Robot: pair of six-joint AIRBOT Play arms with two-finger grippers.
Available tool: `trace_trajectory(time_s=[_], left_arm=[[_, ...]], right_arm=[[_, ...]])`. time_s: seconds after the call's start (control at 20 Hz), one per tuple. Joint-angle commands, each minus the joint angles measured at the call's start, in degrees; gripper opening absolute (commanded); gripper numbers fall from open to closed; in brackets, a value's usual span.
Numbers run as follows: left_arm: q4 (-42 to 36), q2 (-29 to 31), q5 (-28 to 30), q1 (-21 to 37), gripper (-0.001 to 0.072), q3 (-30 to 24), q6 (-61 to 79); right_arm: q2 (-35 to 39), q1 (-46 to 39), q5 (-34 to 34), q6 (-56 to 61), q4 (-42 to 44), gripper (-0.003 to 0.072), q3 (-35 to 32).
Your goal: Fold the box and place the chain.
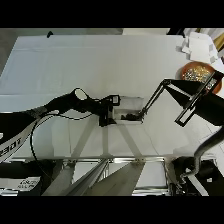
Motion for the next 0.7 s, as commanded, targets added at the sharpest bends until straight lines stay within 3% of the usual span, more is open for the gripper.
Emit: trace_trajectory(time_s=[0.0, 0.4, 0.65], left_arm=[[0.02, 0.02, 0.02, 0.04, 0.0272, -0.02, 0.02], [0.00, 0.02, 0.02, 0.04, 0.0272, -0.02, 0.02], [0.02, 0.04, 0.00, 0.04, 0.0272, -0.02, 0.02]], right_arm=[[-2.91, 0.57, 1.81, 0.63, 2.14, 0.0010, 0.26], [-19.76, 7.52, 6.58, 0.72, 2.08, 0.0011, 0.24], [-25.16, 7.52, 7.96, 9.79, 1.46, 0.0011, -1.42]])
